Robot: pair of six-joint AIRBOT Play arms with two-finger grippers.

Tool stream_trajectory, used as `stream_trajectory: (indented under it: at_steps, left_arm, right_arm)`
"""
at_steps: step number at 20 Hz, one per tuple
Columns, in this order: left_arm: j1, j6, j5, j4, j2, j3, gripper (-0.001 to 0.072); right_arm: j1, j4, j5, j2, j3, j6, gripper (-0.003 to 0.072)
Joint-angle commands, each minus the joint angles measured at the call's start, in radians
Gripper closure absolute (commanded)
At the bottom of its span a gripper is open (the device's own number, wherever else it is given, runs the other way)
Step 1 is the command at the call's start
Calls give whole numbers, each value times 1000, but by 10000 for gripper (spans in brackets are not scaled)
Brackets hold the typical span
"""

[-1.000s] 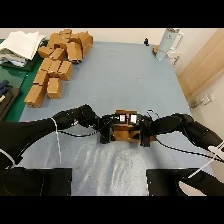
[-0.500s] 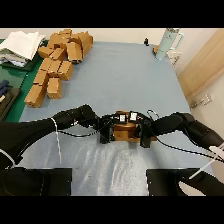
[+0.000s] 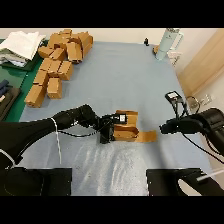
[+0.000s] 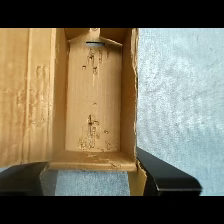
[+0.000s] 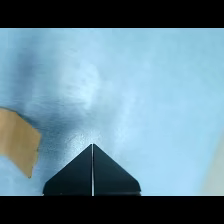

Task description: Fold the box.

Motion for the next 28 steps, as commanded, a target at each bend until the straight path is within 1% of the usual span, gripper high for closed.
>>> stream_trajectory:
  at_steps: [1,3,4,6,10,14,16,18,20,21,23,25,28]
  left_arm:
    - [0,1,0,0,0,0,199]
    - [0,0,0,0,0,0,199]
    - [0,0,0,0,0,0,199]
    - [0,0,0,0,0,0,199]
    - [0,0,0,0,0,0,199]
    - [0,0,0,0,0,0,199]
    - [0,0,0,0,0,0,199]
    - [0,1,0,0,0,0,199]
    - [0,0,0,0,0,0,199]
    - [0,0,0,0,0,0,199]
    - [0,0,0,0,0,0,199]
    - [0,0,0,0,0,0,199]
    - [0,0,0,0,0,0,199]
  right_arm:
    - [-82,265,112,-92,-74,32,682]
    - [-66,523,158,-166,-92,-159,682]
    - [-54,613,165,-198,-91,-216,682]
    - [-14,652,177,-234,-91,-251,682]
    - [37,651,177,-222,-90,-251,682]
    - [40,594,171,-150,-89,-239,682]
    - [40,518,169,-102,-89,-173,682]
    - [39,373,164,-60,-89,-37,682]
    - [39,241,135,-53,-90,69,682]
    - [39,218,127,-62,-94,78,682]
    - [39,223,138,-92,-110,76,682]
    - [39,260,164,-135,-122,66,682]
    - [40,366,204,-192,-129,-14,683]
